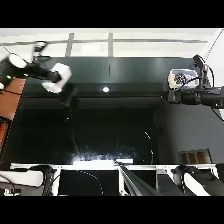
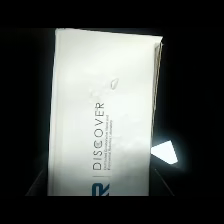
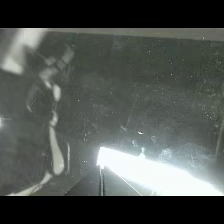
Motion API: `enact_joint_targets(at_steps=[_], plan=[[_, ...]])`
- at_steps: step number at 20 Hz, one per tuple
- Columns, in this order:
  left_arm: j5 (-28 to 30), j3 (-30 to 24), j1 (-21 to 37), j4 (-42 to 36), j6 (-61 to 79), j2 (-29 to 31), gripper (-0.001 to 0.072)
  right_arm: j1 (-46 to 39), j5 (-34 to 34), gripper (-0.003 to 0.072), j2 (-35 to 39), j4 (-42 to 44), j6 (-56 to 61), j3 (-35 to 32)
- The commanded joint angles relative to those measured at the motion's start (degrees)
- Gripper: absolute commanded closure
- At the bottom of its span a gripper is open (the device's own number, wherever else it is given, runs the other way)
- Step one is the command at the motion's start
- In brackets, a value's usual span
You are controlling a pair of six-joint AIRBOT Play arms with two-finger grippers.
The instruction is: Fold the box and place the chain.
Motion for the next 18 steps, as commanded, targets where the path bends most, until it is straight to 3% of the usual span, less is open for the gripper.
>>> enact_joint_targets(at_steps=[1, 2, 4, 8, 10, 11, 14, 18], plan=[[-4.70, 14.27, 12.46, 1.64, -6.16, -10.47, 0.0392, 0.02, -0.07, 0.0655, 0.04, 0.04, 0.94, 0.07], [-4.13, 17.27, 13.90, 1.66, -7.21, -12.96, 0.0391, 0.02, -0.15, 0.0655, 0.04, 0.04, 1.44, 0.07], [-2.34, 22.71, 14.97, 1.42, -8.55, -17.79, 0.0278, 0.04, -0.81, 0.0655, 0.04, 0.07, 1.70, 0.07], [-2.56, 34.36, 13.44, 2.89, -8.66, -27.43, 0.0282, 0.04, -0.92, 0.0655, 0.04, 0.37, 1.66, 0.07], [-3.67, 37.07, 13.03, 2.78, -10.47, -30.38, 0.0258, 0.04, -0.90, 0.0655, 0.04, 0.44, 1.68, 0.07], [-3.63, 37.07, 12.74, 2.84, -10.47, -30.60, -0.0005, 0.04, -0.90, 0.0655, 0.04, 0.42, 1.68, 0.07], [-3.74, 38.77, 12.07, 6.82, -11.67, -28.20, -0.0011, 0.04, -0.74, 0.0655, 0.04, 0.46, 1.66, 0.07], [-5.57, 38.93, 11.93, 5.29, -12.37, -18.51, -0.0011, 0.04, -2.01, 0.0655, 0.04, 0.42, 1.42, 0.07]])
